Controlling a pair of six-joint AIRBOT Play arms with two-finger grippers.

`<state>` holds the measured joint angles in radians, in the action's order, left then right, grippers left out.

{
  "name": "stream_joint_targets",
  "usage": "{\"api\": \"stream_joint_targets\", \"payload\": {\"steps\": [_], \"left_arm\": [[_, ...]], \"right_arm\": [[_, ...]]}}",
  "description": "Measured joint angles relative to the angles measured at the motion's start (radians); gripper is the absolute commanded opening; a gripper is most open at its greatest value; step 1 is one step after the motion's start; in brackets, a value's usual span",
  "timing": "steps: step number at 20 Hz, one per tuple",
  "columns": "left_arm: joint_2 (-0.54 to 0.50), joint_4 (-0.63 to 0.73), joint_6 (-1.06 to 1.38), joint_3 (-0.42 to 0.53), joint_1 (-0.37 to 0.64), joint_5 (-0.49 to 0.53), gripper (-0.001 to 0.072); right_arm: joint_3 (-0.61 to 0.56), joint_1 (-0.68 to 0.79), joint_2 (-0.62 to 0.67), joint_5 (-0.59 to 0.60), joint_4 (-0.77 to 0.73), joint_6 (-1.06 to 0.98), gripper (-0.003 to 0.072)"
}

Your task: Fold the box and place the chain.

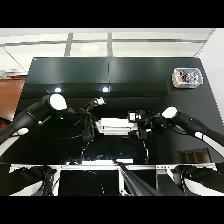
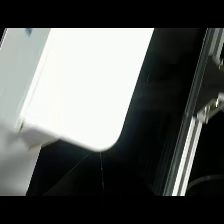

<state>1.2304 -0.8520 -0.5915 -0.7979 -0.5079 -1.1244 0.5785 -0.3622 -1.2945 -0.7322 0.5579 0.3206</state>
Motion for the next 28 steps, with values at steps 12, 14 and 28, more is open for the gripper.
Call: {"api": "stream_joint_targets", "payload": {"steps": [12, 14, 28], "left_arm": [[0.060, 0.299, 0.097, 0.014, 0.062, 0.463, 0.0027], [0.098, 0.300, 0.099, 0.001, 0.064, 0.489, 0.0027], [0.253, 0.251, 0.088, -0.053, 0.068, 0.335, 0.0026]], "right_arm": [[0.000, 0.000, 0.000, 0.000, 0.001, 0.000, 0.0226], [0.000, 0.000, 0.000, 0.000, 0.000, 0.000, 0.0226], [0.000, 0.000, 0.000, -0.003, 0.002, 0.001, 0.0226]]}}
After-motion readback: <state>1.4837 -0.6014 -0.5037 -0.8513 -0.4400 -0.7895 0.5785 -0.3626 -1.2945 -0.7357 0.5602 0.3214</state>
